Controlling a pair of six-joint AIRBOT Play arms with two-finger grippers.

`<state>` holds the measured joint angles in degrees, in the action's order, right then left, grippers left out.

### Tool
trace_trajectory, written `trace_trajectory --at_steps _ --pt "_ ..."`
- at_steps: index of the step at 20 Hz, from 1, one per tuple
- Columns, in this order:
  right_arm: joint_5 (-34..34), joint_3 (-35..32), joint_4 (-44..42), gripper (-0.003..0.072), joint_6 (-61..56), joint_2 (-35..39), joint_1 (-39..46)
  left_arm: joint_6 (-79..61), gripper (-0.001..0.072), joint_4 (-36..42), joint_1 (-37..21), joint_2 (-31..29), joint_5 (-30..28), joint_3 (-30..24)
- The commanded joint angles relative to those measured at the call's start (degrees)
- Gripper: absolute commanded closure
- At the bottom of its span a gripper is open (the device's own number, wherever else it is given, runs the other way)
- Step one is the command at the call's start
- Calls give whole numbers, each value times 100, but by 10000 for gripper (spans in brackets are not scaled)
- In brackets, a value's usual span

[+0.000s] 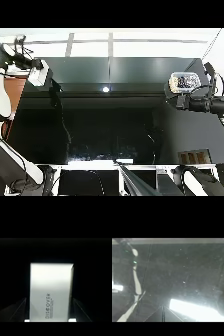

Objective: Fold the box and place the chain.

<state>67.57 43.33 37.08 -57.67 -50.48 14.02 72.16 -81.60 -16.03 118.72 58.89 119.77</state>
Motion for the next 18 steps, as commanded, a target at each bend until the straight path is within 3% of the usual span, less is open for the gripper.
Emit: trace_trajectory --at_steps 1,2,3,5,7,9,11,14,16,18 --pt "146 -4 4 668 2 7 2 262 -4 -306 7 -675 605 15" --pt "197 -2 4 669 4 7 2 350 9 -348 7 -914 909 15" --pt "236 -2 4 669 4 7 2 485 123 -345 7 -1132 1224 13" --pt "374 9 39 668 11 9 4 820 676 -275 13 -1617 1880 -136" --pt "505 28 345 670 17 105 2 1462 684 92 146 -2387 1766 -782" --pt "186 11 1023 671 24 450 2 1657 684 127 643 -3604 713 -2081" --pt "-581 -186 1530 671 24 962 2 1652 683 111 1349 -5005 -577 -3812" --pt "-2306 -1005 1491 671 140 1659 0 1421 683 -9 2614 -6863 -2146 -6533" --pt "-3230 -1591 1565 671 361 1718 2 1486 683 -44 3272 -7694 -2734 -7886" --pt "-3711 -2026 1567 670 393 1705 2 1744 683 -44 3569 -8109 -2935 -8782"
